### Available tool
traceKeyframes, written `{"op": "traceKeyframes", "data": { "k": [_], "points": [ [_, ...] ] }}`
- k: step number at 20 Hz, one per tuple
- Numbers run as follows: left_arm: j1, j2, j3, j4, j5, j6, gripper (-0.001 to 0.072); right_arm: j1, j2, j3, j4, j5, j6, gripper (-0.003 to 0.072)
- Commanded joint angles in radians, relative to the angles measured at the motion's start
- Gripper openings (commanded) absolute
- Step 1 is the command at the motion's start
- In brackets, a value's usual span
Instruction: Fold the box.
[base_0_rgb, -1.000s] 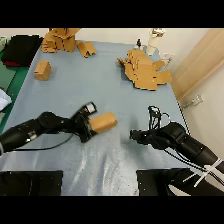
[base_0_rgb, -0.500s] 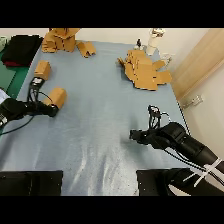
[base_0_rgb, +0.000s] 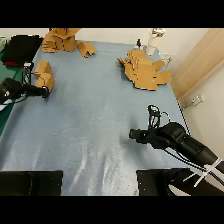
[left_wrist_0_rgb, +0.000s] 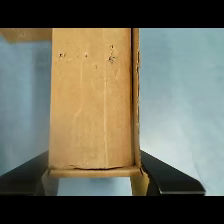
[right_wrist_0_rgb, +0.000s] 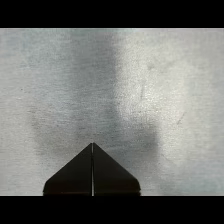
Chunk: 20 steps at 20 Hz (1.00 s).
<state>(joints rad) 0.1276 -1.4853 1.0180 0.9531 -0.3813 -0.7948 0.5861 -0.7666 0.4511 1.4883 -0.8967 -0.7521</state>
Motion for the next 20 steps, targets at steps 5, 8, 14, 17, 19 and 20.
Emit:
{"op": "traceKeyframes", "data": {
  "k": [5,8,14,17,19,20],
  "points": [
    [0.005,-0.243,0.283,0.014,0.005,-0.007,0.0421,0.000,-0.001,0.001,-0.003,0.020,0.001,0.0003],
    [0.005,-0.296,0.338,0.014,0.006,-0.006,0.0421,0.000,-0.001,0.001,-0.009,0.034,0.018,0.0003],
    [0.005,-0.346,0.411,0.013,-0.013,-0.012,0.0421,0.000,-0.001,0.001,-0.012,0.059,0.024,0.0003],
    [0.005,-0.338,0.437,0.016,-0.199,-0.012,0.0421,0.000,-0.001,0.001,-0.012,0.058,0.030,0.0003],
    [0.005,-0.317,0.455,0.021,-0.327,-0.008,0.0421,0.000,-0.001,0.001,-0.015,0.058,0.030,0.0003],
    [0.007,-0.303,0.461,0.022,-0.370,-0.008,0.0420,0.000,-0.001,0.001,-0.018,0.059,0.030,0.0004]
  ]
}}
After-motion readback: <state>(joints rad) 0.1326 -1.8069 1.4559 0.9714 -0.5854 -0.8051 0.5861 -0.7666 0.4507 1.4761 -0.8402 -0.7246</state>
